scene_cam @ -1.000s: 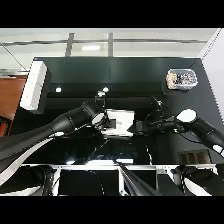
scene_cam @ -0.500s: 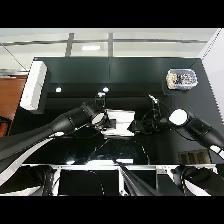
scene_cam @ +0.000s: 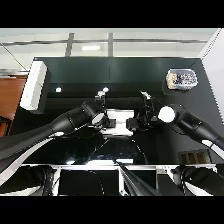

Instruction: Fold the box and place the chain.

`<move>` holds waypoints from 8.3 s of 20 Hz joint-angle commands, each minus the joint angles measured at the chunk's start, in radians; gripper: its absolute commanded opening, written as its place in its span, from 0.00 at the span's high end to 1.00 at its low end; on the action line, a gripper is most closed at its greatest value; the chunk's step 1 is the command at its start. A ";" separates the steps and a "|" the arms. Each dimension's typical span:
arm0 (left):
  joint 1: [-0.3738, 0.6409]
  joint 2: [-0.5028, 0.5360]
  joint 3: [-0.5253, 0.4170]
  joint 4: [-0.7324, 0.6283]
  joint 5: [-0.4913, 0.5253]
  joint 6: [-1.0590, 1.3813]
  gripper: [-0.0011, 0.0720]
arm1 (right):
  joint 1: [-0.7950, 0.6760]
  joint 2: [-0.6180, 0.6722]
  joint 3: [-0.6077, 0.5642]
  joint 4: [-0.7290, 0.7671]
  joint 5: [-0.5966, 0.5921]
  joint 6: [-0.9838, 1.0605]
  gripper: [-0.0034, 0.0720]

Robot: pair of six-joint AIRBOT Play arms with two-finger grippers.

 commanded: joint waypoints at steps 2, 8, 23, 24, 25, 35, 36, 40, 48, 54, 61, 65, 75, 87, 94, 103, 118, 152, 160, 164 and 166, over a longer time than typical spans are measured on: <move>0.000 0.000 0.000 -0.007 0.006 0.000 0.95 | 0.082 -0.101 0.133 -0.206 0.137 0.194 0.50; 0.000 0.000 0.000 -0.006 0.006 0.000 0.95 | 0.180 -0.201 0.259 -0.404 0.187 0.428 0.50; 0.000 0.000 0.000 -0.006 0.027 0.000 0.95 | 0.177 -0.248 0.259 -0.389 0.248 0.521 0.94; 0.000 0.000 0.000 -0.006 0.027 0.000 0.95 | 0.177 -0.249 0.259 -0.372 0.242 0.527 0.94; 0.000 0.000 0.000 -0.006 0.026 0.000 0.95 | 0.175 -0.249 0.259 -0.354 0.242 0.527 0.94; 0.000 0.000 0.000 -0.006 0.026 0.000 0.95 | 0.174 -0.249 0.259 -0.339 0.242 0.527 0.94; 0.000 0.000 0.000 -0.006 0.026 0.000 0.95 | 0.174 -0.249 0.259 -0.339 0.242 0.528 0.93; 0.000 0.000 0.000 -0.006 0.026 0.000 0.95 | 0.172 -0.245 0.259 -0.340 0.242 0.526 0.54; 0.000 0.000 0.000 -0.006 -0.002 0.001 0.95 | 0.169 -0.051 0.264 -0.411 0.327 0.399 0.46; 0.002 0.000 0.000 0.006 0.002 0.001 0.95 | 0.166 0.153 0.264 -0.615 0.491 0.346 0.46; 0.037 0.000 0.000 0.053 -0.019 -0.067 0.95 | -0.209 0.261 0.200 -1.096 0.236 0.346 0.46; 0.033 0.000 0.000 0.054 -0.014 -0.062 0.95 | -0.501 0.130 0.140 -0.975 -0.128 0.358 0.01; 0.033 0.000 0.000 0.050 0.026 -0.062 0.95 | -0.633 -0.382 0.578 -0.749 -0.108 0.201 0.02; 0.033 0.000 0.000 0.046 0.026 -0.062 0.95 | -0.755 -0.714 1.001 -0.634 0.259 0.400 0.02; 0.033 0.000 0.000 0.046 0.027 -0.062 0.95 | -0.758 -0.760 1.001 -0.633 0.181 0.399 0.02; 0.033 0.000 0.000 0.046 0.027 -0.062 0.95 | -0.753 -0.797 1.001 -0.579 0.159 0.253 0.67; 0.033 0.000 0.000 0.045 0.034 -0.062 0.95 | -0.770 -0.245 1.047 -0.482 0.217 -0.080 0.94; 0.033 0.000 0.000 0.042 0.031 -0.062 0.95 | -0.332 0.257 0.428 0.438 0.315 -0.288 0.94; 0.033 0.000 0.000 0.042 0.031 -0.062 0.95 | -0.218 0.171 0.426 0.396 0.305 -0.296 0.94; 0.033 0.000 0.000 0.042 0.031 -0.062 0.95 | -0.221 0.163 0.426 0.395 0.280 -0.297 0.94; 0.033 0.000 0.000 0.043 0.031 -0.062 0.95 | -0.232 0.163 0.426 0.396 0.291 -0.297 0.94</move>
